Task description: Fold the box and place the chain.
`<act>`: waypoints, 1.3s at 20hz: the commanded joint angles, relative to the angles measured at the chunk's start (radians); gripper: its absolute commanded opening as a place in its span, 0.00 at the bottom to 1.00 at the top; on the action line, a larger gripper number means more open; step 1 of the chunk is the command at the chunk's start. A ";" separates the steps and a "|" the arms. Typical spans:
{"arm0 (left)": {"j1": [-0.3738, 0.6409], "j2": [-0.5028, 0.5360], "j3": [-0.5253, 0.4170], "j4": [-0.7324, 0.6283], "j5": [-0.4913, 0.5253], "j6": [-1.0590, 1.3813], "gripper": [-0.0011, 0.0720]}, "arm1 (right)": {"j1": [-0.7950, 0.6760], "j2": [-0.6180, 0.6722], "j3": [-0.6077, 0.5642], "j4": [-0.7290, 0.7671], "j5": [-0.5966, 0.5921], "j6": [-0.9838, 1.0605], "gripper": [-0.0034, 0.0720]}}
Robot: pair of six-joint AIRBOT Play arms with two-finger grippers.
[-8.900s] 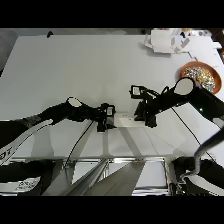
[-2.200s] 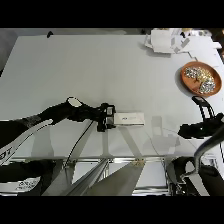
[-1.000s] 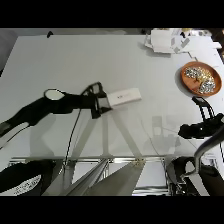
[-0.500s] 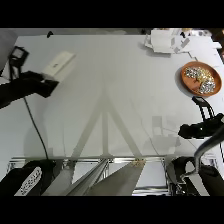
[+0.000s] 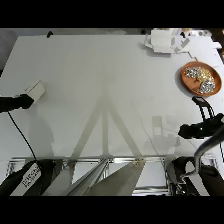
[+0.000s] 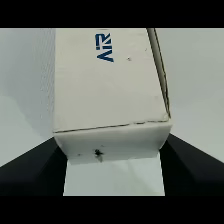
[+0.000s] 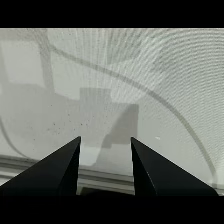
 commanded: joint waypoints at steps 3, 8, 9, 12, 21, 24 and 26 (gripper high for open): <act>0.014 -0.061 -0.004 0.048 -0.090 -0.050 0.17 | -0.001 0.001 0.000 0.000 0.001 0.000 0.49; 0.014 -0.064 -0.053 0.077 -0.140 -0.050 0.79 | -0.001 0.001 0.000 0.000 0.001 0.000 0.49; 0.014 -0.064 -0.068 0.078 -0.143 -0.050 0.80 | -0.001 0.001 0.000 0.000 0.001 0.000 0.49; 0.008 -0.061 -0.085 0.100 -0.153 -0.050 0.82 | -0.001 0.001 0.000 0.000 0.001 0.000 0.49; -0.112 0.289 -0.085 0.241 -0.163 -0.099 0.97 | -0.001 0.001 0.000 0.000 0.001 0.000 0.49; -0.126 0.422 -0.085 0.235 -0.185 -0.103 0.96 | -0.001 0.001 0.000 0.000 0.001 0.000 0.49; -0.126 0.473 -0.085 0.229 -0.196 -0.103 0.96 | -0.001 0.001 0.000 0.000 0.001 0.000 0.49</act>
